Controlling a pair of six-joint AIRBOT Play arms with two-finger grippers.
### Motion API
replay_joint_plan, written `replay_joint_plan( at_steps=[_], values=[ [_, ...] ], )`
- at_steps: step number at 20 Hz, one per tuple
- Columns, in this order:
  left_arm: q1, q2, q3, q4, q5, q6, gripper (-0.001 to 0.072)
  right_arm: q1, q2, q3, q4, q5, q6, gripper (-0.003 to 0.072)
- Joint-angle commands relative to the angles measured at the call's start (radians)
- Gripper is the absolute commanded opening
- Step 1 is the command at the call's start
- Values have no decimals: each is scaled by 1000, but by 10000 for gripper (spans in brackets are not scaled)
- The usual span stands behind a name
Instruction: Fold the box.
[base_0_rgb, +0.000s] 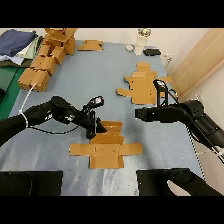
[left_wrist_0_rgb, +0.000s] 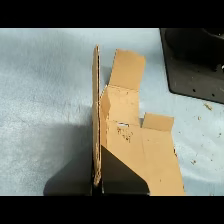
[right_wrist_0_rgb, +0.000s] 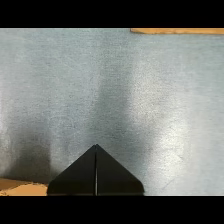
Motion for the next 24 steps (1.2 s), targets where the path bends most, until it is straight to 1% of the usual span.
replay_joint_plan(
  at_steps=[1, 3, 4, 5, 6, 9, 13, 16, 17, 18, 20, 21, 24],
  values=[
    [-1, 0, 1, 27, -5, -6, 14, 1, 1, 0, 1, 0, 0, 1],
    [-1, 0, 1, 31, -5, -6, 15, 1, 1, 0, 1, 0, 0, 1],
    [-1, 0, 1, 36, -5, -6, 151, 1, 1, 0, 1, 0, 0, 1],
    [-1, 0, 1, 38, -5, -6, 259, 1, 1, 0, 1, 0, 0, 1],
    [0, 0, 1, 39, -5, -6, 215, 1, 1, 0, 1, 0, 0, 1],
    [0, 0, 1, 49, -5, -7, 212, 1, 1, 0, 1, 0, 0, 0],
    [-1, 0, 1, 141, -2, -53, 211, 1, 1, 0, 0, 0, 0, 1],
    [-1, 0, 1, 154, -1, -59, 209, 1, 1, 0, 0, 1, 0, 1],
    [-1, 0, 1, 153, -1, -59, 170, 1, 1, 0, 0, 0, 0, 1],
    [-1, 0, 1, 153, -1, -58, 52, 1, 1, 0, 0, 1, 0, 1],
    [-1, 0, 1, 145, -1, -59, 46, 1, 1, 0, 0, 1, 0, 1],
    [-1, 0, 1, 140, 2, -58, 12, 1, 1, 0, 0, 0, 0, 1],
    [-1, 0, 3, 116, 32, -59, 9, 1, 1, 0, 0, 0, 0, 1]
  ],
)
